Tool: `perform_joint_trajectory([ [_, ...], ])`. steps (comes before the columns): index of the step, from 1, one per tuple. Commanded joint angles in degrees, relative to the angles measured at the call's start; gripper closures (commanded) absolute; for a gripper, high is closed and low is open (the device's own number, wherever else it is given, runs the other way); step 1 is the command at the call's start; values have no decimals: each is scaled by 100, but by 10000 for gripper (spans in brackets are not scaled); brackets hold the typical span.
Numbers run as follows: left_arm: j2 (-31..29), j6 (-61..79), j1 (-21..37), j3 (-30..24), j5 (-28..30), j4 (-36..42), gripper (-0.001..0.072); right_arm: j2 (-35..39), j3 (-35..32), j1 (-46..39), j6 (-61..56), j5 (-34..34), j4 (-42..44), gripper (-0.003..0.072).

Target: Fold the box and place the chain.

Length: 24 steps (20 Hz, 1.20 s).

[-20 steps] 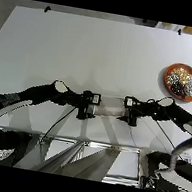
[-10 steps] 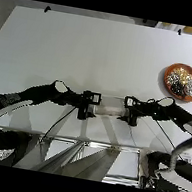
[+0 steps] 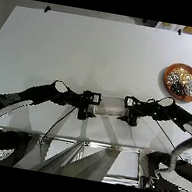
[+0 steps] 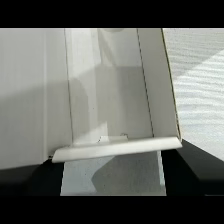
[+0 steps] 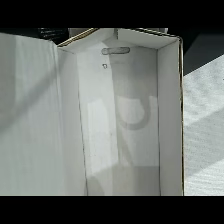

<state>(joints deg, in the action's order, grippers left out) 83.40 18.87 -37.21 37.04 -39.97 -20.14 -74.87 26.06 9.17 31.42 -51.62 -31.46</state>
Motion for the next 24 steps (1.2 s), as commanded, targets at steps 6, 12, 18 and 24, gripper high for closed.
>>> perform_joint_trajectory([
  [6, 2, 0, -2, 4, -13, -2, 499, 0, 2, 0, -2, -2, 0, 251],
  [12, 2, 0, -2, 4, -13, -2, 499, 0, 2, 0, 52, 151, 2, 273],
  [18, 2, 0, -2, 4, -11, -2, 499, 66, 2, -2, 33, 170, -28, -2],
  [24, 2, 0, -2, 4, -11, -2, 499, 560, 2, -2, -769, 227, -542, -5],
])
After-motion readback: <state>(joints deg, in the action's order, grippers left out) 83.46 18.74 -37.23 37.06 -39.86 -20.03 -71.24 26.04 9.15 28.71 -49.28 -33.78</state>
